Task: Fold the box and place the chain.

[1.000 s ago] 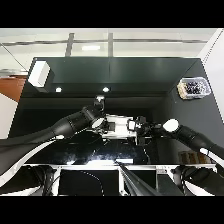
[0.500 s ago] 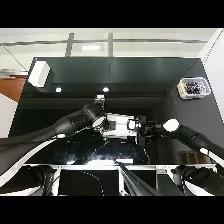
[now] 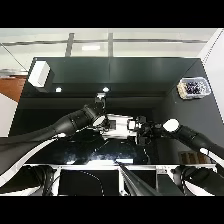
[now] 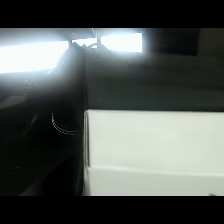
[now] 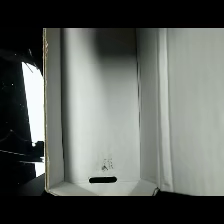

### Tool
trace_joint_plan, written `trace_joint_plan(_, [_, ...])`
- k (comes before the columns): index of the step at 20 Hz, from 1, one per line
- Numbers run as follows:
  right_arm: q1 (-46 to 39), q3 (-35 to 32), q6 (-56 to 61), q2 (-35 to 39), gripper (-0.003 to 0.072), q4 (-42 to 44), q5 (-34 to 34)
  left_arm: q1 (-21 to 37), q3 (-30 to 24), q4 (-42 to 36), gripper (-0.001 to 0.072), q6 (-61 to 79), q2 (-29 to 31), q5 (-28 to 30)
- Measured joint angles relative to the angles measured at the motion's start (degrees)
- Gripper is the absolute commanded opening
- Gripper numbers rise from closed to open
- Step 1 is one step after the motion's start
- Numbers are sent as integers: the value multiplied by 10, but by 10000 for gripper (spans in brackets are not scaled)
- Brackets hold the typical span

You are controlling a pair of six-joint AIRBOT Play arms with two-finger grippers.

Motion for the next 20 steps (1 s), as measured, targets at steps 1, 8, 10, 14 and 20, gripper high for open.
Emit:
trace_joint_plan(1, [0, 0, 0, 0, 429, 0, 0, 0, 0, 3, 35, 0, -2, -5])
trace_joint_plan(8, [0, 0, 1, 0, 710, 0, -1, -1, 1, 3, 35, 2, -7, -6])
trace_joint_plan(10, [0, 0, 9, 1, 715, 0, 0, -1, 1, 2, 34, 1, -7, -6])
trace_joint_plan(14, [0, 0, 47, 21, 714, -13, 5, -1, 1, 2, 35, 1, -7, -8])
trace_joint_plan(20, [-1, 0, 106, 83, 713, -114, 36, -1, 1, 0, 34, 2, -8, -12])
